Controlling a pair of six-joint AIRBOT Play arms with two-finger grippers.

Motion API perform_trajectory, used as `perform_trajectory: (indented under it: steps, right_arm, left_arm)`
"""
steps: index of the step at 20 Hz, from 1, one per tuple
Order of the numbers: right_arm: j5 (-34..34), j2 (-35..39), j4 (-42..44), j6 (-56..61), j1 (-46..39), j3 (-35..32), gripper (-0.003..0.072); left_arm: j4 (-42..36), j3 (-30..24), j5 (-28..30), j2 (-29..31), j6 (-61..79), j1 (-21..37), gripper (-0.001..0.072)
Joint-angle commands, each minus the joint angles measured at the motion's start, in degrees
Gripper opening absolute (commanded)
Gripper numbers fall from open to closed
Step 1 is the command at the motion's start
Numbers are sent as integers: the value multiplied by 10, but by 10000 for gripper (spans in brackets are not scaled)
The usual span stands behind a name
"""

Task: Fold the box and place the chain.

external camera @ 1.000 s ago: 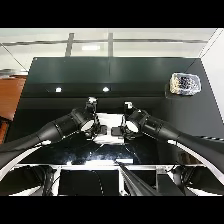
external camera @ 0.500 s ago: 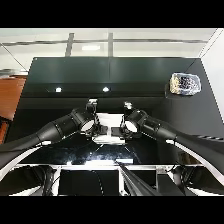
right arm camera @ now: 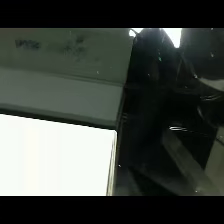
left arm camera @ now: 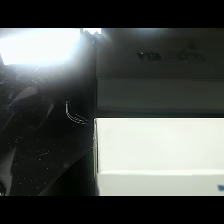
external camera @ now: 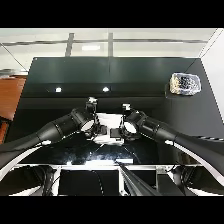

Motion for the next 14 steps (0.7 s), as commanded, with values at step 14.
perform_trajectory:
  steps: [14]
  right_arm:
    - [152, 251, -171, -161, -115, 36, 432]
  left_arm:
    - [-2, 0, 3, 0, -1, 0, 28]
